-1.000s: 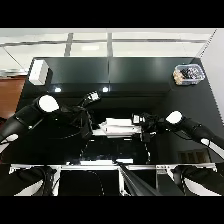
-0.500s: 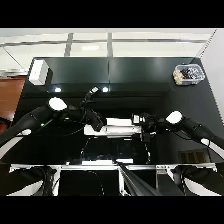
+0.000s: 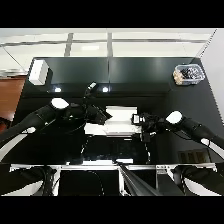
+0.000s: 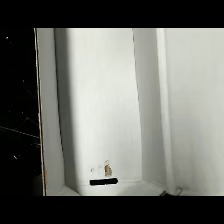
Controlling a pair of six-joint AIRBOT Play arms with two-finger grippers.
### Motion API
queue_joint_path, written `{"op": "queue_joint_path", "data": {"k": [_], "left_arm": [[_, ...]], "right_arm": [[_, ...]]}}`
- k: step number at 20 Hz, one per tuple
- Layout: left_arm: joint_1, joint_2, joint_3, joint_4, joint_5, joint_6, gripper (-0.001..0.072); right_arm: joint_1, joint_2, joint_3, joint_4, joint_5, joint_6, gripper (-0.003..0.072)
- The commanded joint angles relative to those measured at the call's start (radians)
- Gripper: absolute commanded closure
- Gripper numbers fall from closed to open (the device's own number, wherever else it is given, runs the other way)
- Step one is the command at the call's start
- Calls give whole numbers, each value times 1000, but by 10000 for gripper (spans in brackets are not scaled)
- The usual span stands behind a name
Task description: Fold the box and place the chain.
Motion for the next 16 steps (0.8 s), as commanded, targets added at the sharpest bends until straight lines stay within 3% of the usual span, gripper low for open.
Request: {"op": "queue_joint_path", "data": {"k": [1,16], "left_arm": [[1,-8,-4,-10,64,3,683],[-19,-101,-37,-14,93,1,683]], "right_arm": [[1,0,0,0,0,0,449],[1,0,0,0,0,0,449]]}}
